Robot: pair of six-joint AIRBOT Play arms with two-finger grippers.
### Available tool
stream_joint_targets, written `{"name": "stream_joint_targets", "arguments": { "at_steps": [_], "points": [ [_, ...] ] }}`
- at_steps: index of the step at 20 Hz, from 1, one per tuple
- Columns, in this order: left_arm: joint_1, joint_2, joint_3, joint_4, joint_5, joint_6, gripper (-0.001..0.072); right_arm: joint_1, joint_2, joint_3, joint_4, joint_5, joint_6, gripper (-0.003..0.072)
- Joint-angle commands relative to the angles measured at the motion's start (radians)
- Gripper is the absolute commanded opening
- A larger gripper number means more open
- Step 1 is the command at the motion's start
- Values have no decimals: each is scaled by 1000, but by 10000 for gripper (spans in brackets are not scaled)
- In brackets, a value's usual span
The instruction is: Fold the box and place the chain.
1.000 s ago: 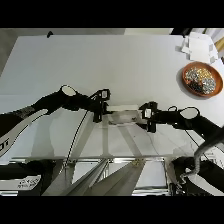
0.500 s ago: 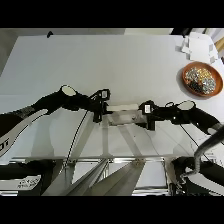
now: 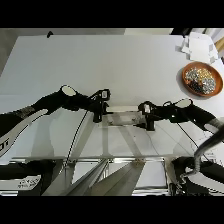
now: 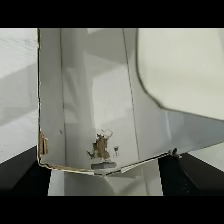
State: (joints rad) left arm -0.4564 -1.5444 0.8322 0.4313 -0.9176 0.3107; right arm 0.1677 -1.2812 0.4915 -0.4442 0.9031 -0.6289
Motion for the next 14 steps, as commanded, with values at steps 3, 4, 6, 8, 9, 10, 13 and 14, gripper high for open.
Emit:
{"name": "stream_joint_targets", "arguments": {
  "at_steps": [3,4,6,8,9,10,13,14],
  "points": [
    [0,0,0,0,1,0,12,0,-8,-3,-49,26,30,659],
    [0,0,0,0,1,0,12,0,-8,-4,-54,26,30,605],
    [0,0,0,0,1,0,12,16,-9,-7,-52,16,26,601],
    [0,0,0,0,1,0,12,39,-13,-7,-43,-3,26,594],
    [0,0,0,0,1,0,12,45,-16,-7,-41,-10,24,550],
    [0,0,0,0,1,0,12,44,-19,-7,-40,-12,17,549],
    [0,0,0,0,1,0,12,44,-24,-7,-40,-32,17,549],
    [0,0,0,0,1,0,12,44,-26,-7,-40,-32,17,549]
  ]
}}
